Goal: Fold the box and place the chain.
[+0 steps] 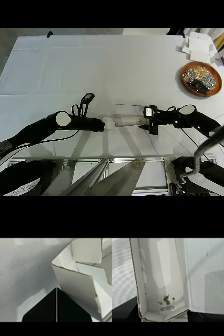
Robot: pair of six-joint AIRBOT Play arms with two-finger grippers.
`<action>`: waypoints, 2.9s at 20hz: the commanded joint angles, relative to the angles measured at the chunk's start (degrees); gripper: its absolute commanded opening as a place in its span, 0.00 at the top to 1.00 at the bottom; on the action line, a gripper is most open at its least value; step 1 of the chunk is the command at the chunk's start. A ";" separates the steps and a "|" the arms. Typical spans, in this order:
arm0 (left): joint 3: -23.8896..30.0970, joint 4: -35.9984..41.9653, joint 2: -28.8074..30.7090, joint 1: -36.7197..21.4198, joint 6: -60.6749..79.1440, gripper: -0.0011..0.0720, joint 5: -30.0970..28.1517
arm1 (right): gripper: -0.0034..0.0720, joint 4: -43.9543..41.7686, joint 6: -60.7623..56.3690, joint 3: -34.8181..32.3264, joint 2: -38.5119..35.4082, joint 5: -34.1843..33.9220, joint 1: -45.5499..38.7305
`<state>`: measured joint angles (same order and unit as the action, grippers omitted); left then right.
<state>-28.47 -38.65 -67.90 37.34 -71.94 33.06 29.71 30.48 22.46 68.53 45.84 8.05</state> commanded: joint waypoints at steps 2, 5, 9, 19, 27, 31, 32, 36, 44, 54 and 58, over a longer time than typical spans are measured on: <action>-0.87 4.09 0.39 0.76 4.57 0.98 -1.73 | 0.42 -0.02 0.00 0.04 0.02 0.02 0.02; -1.16 6.10 1.20 2.21 6.86 0.98 -3.23 | 0.42 0.00 0.00 0.04 0.02 0.02 0.04; -1.20 7.37 1.27 3.85 7.54 0.94 -4.33 | 0.42 0.00 0.00 0.04 0.02 0.02 0.04; -4.87 8.20 1.29 4.20 7.61 0.77 -3.98 | 0.42 0.00 0.00 0.04 0.02 0.02 0.04; -5.27 7.74 -0.70 4.92 5.84 0.39 -2.91 | 0.42 0.00 0.00 0.04 0.02 0.00 0.04; -8.13 3.06 -3.39 4.92 -1.64 0.30 -1.68 | 0.42 0.00 0.00 0.04 0.02 0.02 0.04; -9.27 1.16 -4.09 4.92 -3.69 0.30 -0.94 | 0.42 -0.02 0.00 0.04 0.02 0.02 0.04; -13.46 -7.30 -6.51 5.07 -15.32 0.30 4.35 | 0.42 0.00 0.02 0.04 0.02 0.02 0.04; -24.20 -23.17 -11.19 7.39 -36.63 0.31 15.61 | 0.42 0.00 0.00 0.04 0.02 0.00 0.04; -37.75 -29.40 -19.45 9.90 -55.98 0.40 28.44 | 0.42 0.00 0.00 0.04 0.02 0.02 0.04; -44.30 -32.06 -25.16 11.02 -60.22 0.40 37.20 | 0.42 0.00 0.00 0.04 0.02 0.02 0.04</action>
<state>-68.53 -68.18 -89.60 47.55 -127.57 63.48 29.74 30.50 22.46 68.53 45.84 8.05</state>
